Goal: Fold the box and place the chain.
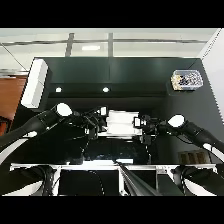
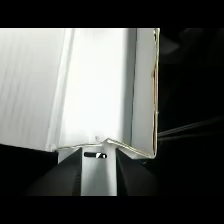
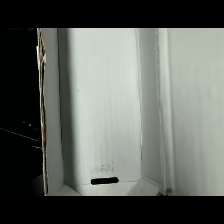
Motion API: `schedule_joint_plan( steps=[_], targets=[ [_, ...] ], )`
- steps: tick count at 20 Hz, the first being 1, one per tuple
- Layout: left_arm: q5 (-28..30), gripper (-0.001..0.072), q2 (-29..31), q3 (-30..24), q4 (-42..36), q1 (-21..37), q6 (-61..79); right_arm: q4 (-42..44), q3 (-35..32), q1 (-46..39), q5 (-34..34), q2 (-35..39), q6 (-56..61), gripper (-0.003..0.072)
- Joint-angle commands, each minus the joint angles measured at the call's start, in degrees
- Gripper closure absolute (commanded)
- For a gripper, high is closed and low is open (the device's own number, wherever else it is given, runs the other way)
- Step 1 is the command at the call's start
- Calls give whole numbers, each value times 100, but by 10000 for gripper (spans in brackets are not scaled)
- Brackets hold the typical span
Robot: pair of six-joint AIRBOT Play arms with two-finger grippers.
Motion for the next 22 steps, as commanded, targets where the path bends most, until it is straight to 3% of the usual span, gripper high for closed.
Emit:
schedule_joint_plan(
  steps=[1,7,8,9,10,11,12,14,15,16,17,22],
  targets=[
    [-20,574,-179,-2,-564,-20,114,0,-2,4,0,-2,0,562],
    [186,621,-354,-2,-678,-221,267,0,-2,4,0,-2,0,562],
    [227,525,-354,-2,-636,-225,267,0,-2,4,0,-2,0,562],
    [280,348,-354,-2,-645,-225,262,2,-2,4,0,-2,0,561],
    [260,403,-352,-2,-636,-225,260,2,-2,4,0,-2,0,562],
    [260,506,-352,0,-638,-225,264,0,-2,4,0,-2,0,562],
    [256,410,-352,0,-643,-225,262,2,-2,4,0,-2,0,561],
    [131,541,-334,9,-533,-214,262,2,-2,4,0,-2,0,562],
    [136,535,-275,9,-409,-208,146,2,-2,4,-2,-2,2,561],
    [138,659,-170,9,-225,-168,-192,2,-2,4,-2,-2,2,561],
    [125,685,0,22,103,-61,-728,2,-2,4,-2,-2,2,561],
    [-315,684,1281,33,2651,1147,-3864,2,-2,4,-2,-2,2,561]
  ],
)
